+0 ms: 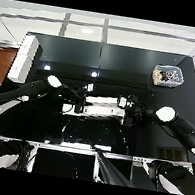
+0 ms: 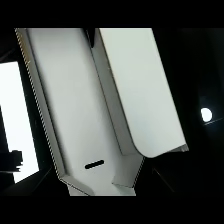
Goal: Fold the box and place the chain.
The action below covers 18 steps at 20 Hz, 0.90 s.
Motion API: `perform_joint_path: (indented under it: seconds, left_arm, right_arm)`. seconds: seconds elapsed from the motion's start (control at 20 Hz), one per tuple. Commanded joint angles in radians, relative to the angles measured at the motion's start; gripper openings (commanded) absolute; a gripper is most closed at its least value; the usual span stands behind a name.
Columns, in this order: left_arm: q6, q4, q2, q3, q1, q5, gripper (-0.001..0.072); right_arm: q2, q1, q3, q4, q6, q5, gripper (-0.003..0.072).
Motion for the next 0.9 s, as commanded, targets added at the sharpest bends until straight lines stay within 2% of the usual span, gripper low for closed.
perform_joint_path:
  seconds: [0.0, 0.35, 0.55, 0.85]
  left_arm:
    - [0.000, 0.000, -0.001, 0.001, 0.000, -0.001, 0.0024]
    - [0.000, 0.001, -0.001, 0.001, -0.001, -0.001, 0.0024]
    - [0.000, 0.001, -0.001, 0.001, -0.001, 0.000, 0.0024]
    - [0.000, 0.001, -0.001, 0.001, 0.000, -0.001, 0.0024]
  right_arm:
    - [-0.044, -0.039, 0.002, 0.157, -0.156, 0.019, 0.0681]
    - [-0.114, -0.039, 0.002, 0.180, -0.225, 0.017, 0.0681]
    - [-0.123, -0.040, 0.002, 0.266, -0.280, 0.025, 0.0681]
    - [-0.190, -0.044, 0.002, 0.283, -0.307, 0.125, 0.0681]
